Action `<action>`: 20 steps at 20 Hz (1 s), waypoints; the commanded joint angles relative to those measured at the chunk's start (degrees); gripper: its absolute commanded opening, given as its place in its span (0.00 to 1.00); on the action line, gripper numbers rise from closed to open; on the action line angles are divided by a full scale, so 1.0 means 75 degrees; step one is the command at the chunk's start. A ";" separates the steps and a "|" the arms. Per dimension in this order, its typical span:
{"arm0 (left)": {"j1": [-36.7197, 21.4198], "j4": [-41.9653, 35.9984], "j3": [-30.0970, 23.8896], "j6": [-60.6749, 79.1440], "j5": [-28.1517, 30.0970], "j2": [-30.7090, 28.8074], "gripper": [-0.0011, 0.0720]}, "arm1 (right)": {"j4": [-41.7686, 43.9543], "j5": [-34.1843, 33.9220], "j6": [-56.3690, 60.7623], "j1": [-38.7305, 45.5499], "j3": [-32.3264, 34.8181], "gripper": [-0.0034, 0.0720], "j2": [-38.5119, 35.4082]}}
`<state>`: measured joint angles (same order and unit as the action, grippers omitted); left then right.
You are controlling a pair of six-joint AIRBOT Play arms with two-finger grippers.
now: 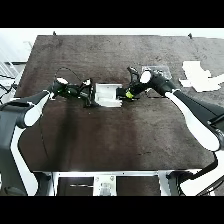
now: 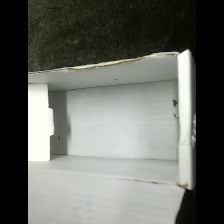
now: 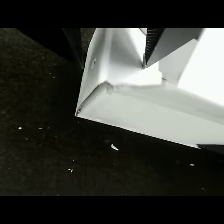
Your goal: Fold the box and place the chain.
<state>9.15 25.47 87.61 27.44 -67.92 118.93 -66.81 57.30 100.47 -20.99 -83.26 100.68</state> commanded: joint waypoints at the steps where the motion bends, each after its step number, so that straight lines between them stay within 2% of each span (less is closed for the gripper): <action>1: -0.0006 0.0000 -0.0003 -0.0017 -0.0003 0.0000 0.74 | -0.0697 0.0740 0.0484 -0.0254 -0.0755 0.64 0.0533; 3: -0.0003 0.0000 0.0000 -0.0020 -0.0003 0.0000 0.74 | -0.1300 0.1204 0.0982 -0.0408 -0.1151 0.64 0.0711; 5: -0.0003 0.0000 -0.0003 -0.0020 -0.0006 0.0000 0.74 | -0.1804 0.1291 0.1384 -0.0495 -0.1335 0.64 0.0755; 7: -0.0003 0.0000 0.0000 -0.0020 -0.0003 0.0000 0.74 | -0.1903 0.1282 0.1422 -0.0504 -0.1413 0.60 0.0755; 15: -0.0003 0.0000 0.0000 -0.0061 -0.0006 0.0000 0.74 | -0.2253 0.1026 0.1926 -0.0510 -0.1553 0.59 0.0758; 17: -0.0003 0.0000 0.0000 -0.0061 -0.0006 0.0000 0.74 | -0.2288 0.0930 0.1955 -0.0554 -0.1556 0.54 0.0775; 20: -0.0003 0.0000 -0.0003 -0.0061 -0.0006 0.0000 0.74 | -0.2375 0.0962 0.2110 -0.0650 -0.1556 0.53 0.0909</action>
